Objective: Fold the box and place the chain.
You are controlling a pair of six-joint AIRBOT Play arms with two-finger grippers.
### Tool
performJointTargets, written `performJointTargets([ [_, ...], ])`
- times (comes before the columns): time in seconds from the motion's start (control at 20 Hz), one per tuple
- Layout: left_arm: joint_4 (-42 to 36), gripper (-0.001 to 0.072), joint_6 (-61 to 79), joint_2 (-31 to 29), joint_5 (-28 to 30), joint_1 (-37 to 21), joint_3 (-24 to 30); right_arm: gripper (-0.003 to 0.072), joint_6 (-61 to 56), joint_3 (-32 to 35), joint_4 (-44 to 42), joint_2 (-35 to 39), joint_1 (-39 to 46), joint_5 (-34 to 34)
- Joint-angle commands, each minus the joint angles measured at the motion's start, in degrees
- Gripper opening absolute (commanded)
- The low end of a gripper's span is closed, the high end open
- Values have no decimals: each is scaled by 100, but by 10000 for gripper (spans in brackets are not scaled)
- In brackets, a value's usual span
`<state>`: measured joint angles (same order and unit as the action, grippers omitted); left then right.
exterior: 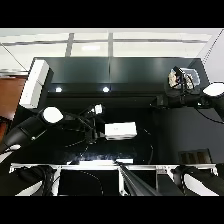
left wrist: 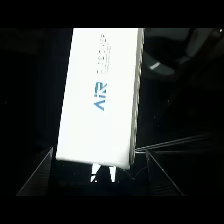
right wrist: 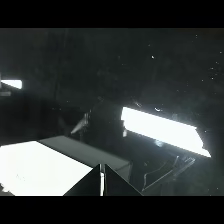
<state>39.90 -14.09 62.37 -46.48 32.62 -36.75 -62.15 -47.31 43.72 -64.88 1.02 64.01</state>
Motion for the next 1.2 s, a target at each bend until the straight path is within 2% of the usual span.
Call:
performJointTargets([
  [0.0, -13, 710, -494, 286, 675, 417, -162, 45, 2, -7, -37, 2, 0, -46],
  [0.2, -7, 712, -723, 894, 754, 826, -717, 45, 0, -7, -37, 2, 0, -44],
  [0.35, 20, 711, -756, 1152, 721, 885, -973, 45, 0, -7, -37, 2, 0, -42],
  [0.6, 20, 711, -911, 1331, 391, 940, -994, 45, 0, -7, -35, 2, 0, -44],
  [1.15, 341, 711, -907, 1340, 450, 1027, -994, 45, 0, -7, -37, 2, 0, -46],
])
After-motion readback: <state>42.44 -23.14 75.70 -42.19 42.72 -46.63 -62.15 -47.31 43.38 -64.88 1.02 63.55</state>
